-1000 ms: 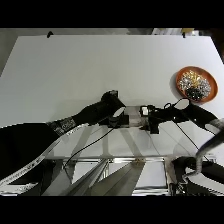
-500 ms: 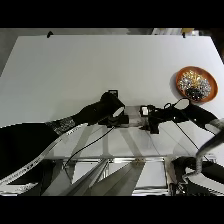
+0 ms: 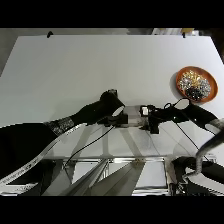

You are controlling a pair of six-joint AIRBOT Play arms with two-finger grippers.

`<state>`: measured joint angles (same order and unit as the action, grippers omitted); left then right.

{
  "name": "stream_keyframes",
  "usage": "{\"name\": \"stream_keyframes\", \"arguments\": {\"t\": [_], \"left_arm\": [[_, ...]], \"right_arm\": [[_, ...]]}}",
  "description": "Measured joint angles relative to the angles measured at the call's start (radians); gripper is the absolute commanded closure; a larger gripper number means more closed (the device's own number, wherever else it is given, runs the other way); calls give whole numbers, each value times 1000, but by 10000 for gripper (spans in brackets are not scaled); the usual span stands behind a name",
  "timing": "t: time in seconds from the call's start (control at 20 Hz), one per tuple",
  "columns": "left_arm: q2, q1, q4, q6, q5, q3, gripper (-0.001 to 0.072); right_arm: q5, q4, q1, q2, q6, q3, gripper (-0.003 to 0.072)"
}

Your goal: Fold the box and place the chain.

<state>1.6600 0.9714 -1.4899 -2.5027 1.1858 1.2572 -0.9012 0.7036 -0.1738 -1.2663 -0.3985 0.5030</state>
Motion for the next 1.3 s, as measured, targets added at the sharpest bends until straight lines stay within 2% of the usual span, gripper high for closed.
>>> {"name": "stream_keyframes", "arguments": {"t": [0.35, 0.6, 0.65, 0.75, 0.8, 0.85, 0.95, 1.05, 1.2, 1.3], "left_arm": [[-116, -44, 10, 261, 32, 0, 407], [-274, -110, 15, 467, 169, -2, 405], [-315, -127, 15, 523, 210, -6, 348], [-400, -167, 15, 650, 258, -31, 164], [-445, -189, 16, 721, 268, -52, 130], [-492, -214, 16, 808, 265, -87, 130], [-579, -267, 37, 1009, 220, -183, 130], [-644, -323, 99, 1248, 130, -311, 132], [-677, -402, 246, 1659, -85, -508, 133], [-653, -441, 368, 1932, -220, -597, 134]], "right_arm": [[0, 0, 0, 0, 0, 0, 346], [0, 0, 0, 0, 0, 0, 346], [0, 0, 0, 0, 0, 0, 346], [0, -1, 0, 0, 0, 0, 346], [0, -1, 0, 0, 0, 0, 346], [0, -1, 0, 0, 0, 0, 346], [0, -1, 0, 0, 0, 0, 346], [0, -1, 0, 0, 0, 0, 346], [0, -1, 0, 0, 1, 0, 346], [0, -1, 0, 0, 0, 0, 346]]}}
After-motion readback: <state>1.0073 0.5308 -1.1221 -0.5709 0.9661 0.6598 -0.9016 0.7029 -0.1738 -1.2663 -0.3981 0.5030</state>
